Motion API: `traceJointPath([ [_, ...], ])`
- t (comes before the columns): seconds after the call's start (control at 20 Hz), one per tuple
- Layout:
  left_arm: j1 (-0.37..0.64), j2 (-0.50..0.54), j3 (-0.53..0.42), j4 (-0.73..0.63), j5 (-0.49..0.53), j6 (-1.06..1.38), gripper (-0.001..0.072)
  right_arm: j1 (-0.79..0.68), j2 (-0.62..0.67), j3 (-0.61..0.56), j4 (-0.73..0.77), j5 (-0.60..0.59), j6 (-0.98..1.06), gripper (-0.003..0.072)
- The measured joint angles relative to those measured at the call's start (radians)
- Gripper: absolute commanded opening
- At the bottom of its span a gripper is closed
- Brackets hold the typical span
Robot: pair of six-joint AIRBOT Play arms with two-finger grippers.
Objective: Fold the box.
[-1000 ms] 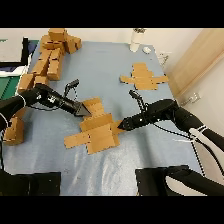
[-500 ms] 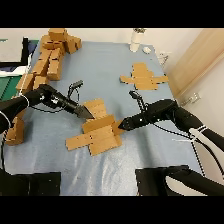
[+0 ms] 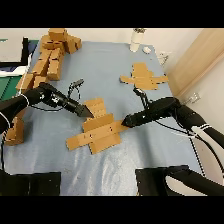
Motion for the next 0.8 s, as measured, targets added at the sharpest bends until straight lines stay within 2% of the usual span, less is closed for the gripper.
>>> traceJointPath([
  [0.1,-0.016,0.026,0.002,0.031,0.019,0.024,0.001,-0.032,0.0,0.041,-0.074,-0.002,0.065,0.0284],
  [0.3,-0.076,0.091,0.002,0.1,0.084,0.107,0.001,-0.092,0.0,0.102,-0.144,-0.002,0.151,0.0282],
  [0.55,-0.15,0.119,-0.015,0.12,0.143,0.231,0.001,-0.116,-0.002,0.123,-0.17,0.035,0.242,0.0283],
  [0.8,-0.175,0.124,-0.076,0.1,0.211,0.338,0.0011,-0.118,-0.023,0.127,-0.148,0.061,0.272,0.0282],
])
